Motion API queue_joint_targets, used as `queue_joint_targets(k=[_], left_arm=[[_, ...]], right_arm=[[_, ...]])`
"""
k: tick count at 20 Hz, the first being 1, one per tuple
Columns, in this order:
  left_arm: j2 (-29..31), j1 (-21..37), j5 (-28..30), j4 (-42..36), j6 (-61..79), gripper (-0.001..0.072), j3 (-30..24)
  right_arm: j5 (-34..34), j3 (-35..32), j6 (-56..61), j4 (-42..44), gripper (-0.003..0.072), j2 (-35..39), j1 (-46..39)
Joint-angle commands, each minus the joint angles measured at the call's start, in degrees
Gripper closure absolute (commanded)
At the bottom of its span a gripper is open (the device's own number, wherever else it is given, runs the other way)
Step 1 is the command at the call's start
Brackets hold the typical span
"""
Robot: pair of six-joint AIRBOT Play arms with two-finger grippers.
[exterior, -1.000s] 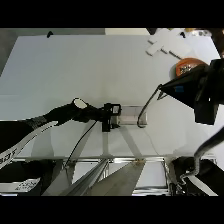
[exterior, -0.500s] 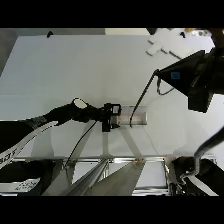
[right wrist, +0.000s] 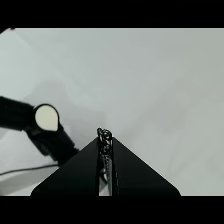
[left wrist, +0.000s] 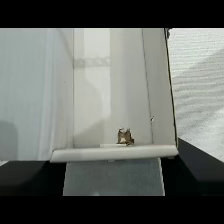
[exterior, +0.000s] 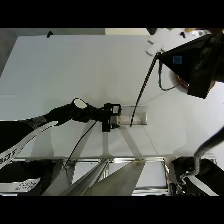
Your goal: Fold the box and place the chain.
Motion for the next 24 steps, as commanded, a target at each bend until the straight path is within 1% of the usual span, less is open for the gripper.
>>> queue_joint_targets(k=[1,7,10,12,13,16,17,18,20,24], left_arm=[[0.0,0.0,0.0,0.0,0.0,0.0698,0.0],[0.0,0.0,0.0,0.0,0.0,0.0698,0.0],[0.0,0.0,0.0,0.0,0.0,0.0698,0.0],[0.0,0.0,0.0,0.0,0.0,0.0698,0.0],[0.0,0.0,0.0,0.0,0.0,0.0698,0.0],[0.0,0.0,0.0,0.0,0.0,0.0698,0.0],[0.0,0.0,0.0,0.0,0.0,0.0698,0.0],[0.0,0.0,0.0,0.0,0.0,0.0698,0.0],[0.0,0.0,0.0,0.0,0.0,0.0698,0.0],[0.0,0.0,0.0,0.0,0.0,0.0698,0.0]], right_arm=[[-3.6,0.0,0.0,-0.1,0.0671,0.0,0.1],[-6.0,0.1,0.0,-0.1,0.0671,0.0,0.1],[-4.2,0.1,0.0,-1.0,0.0671,0.0,0.1],[-1.6,0.1,-0.1,-1.9,0.0671,-0.1,0.1],[1.1,0.1,-0.1,-2.0,0.0672,-0.3,0.1],[13.7,0.1,-1.2,-1.8,0.0671,-2.2,0.1],[16.8,0.0,-1.6,-1.8,0.0671,-3.1,0.1],[18.1,-0.4,-1.6,-1.8,0.0671,-3.9,0.1],[18.2,-3.0,-2.9,-1.8,0.0671,-5.0,0.1],[18.2,-10.6,-4.2,-1.9,0.0671,-5.1,0.1]])
